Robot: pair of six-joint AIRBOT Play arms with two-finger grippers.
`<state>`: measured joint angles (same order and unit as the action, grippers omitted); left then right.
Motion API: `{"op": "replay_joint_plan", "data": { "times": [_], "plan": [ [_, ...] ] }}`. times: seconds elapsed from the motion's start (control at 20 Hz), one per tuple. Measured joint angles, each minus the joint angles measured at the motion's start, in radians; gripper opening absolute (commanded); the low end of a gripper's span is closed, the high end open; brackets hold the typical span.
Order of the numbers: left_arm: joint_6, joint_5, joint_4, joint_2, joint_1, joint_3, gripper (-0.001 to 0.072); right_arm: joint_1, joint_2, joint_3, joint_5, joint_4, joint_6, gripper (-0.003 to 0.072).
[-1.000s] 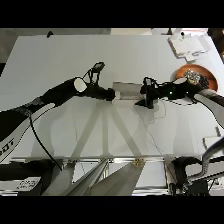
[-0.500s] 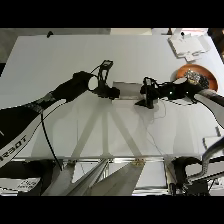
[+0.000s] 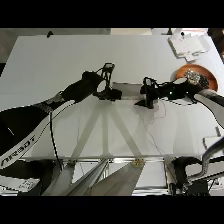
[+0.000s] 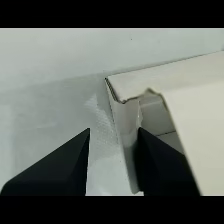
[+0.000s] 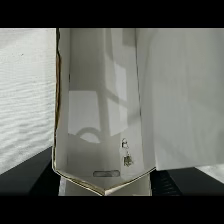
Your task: Fold the box and place the chain.
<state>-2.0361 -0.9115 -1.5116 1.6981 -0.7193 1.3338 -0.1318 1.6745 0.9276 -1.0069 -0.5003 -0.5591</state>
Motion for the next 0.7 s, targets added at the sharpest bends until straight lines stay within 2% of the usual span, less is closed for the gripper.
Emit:
{"op": "replay_joint_plan", "data": {
  "times": [0.35, 0.5, 0.6, 0.65, 0.7],
  "plan": [
    [-0.061, -0.095, -0.023, 0.068, -0.019, 0.119, 0.0306, 0.0, 0.0, 0.0, 0.0, 0.0, 0.0, 0.0411],
    [-0.07, -0.125, -0.025, 0.099, -0.022, 0.153, 0.013, 0.0, 0.0, 0.0, 0.0, 0.0, 0.001, 0.0411],
    [-0.075, -0.133, -0.029, 0.111, -0.023, 0.164, 0.0114, 0.0, 0.0, 0.0, 0.0, 0.001, 0.002, 0.0411],
    [-0.076, -0.132, -0.03, 0.114, -0.023, 0.167, 0.0008, 0.0, 0.0, 0.0, 0.0, 0.0, 0.002, 0.0411],
    [-0.085, -0.124, -0.031, 0.117, -0.024, 0.169, 0.0005, 0.0, 0.0, 0.0, -0.002, 0.002, 0.006, 0.0411]
  ]
}}
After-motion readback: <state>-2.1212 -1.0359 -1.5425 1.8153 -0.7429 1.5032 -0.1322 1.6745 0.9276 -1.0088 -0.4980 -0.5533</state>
